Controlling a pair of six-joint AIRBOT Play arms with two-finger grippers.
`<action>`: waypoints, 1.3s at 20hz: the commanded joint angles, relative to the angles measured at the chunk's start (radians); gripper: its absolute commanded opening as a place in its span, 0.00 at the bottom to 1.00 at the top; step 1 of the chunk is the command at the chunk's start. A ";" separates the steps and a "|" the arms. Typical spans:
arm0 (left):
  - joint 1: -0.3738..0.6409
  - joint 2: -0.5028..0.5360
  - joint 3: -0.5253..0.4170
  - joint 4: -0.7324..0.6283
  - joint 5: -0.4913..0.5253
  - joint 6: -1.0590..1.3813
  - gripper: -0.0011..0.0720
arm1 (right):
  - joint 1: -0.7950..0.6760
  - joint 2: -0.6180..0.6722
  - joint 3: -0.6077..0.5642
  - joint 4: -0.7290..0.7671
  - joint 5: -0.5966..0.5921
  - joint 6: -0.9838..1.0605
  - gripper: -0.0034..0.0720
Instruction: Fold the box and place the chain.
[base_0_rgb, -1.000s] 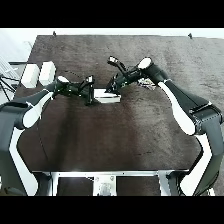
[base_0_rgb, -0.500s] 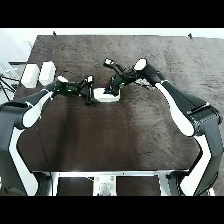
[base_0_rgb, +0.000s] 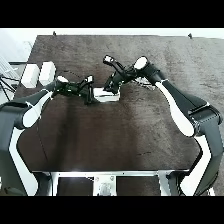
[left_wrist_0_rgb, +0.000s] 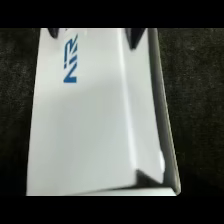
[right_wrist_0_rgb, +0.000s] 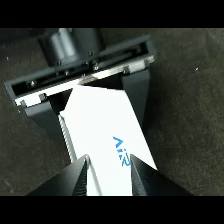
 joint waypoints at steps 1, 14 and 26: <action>-0.001 0.000 0.000 0.001 -0.001 0.001 0.87 | 0.003 -0.001 -0.014 -0.019 -0.057 0.000 0.45; -0.001 0.000 0.000 0.001 -0.001 0.001 0.87 | 0.055 0.000 -0.070 -0.013 0.035 0.001 0.45; -0.001 0.000 0.000 0.001 -0.001 0.001 0.87 | -0.016 0.002 -0.016 0.159 0.103 -0.014 0.60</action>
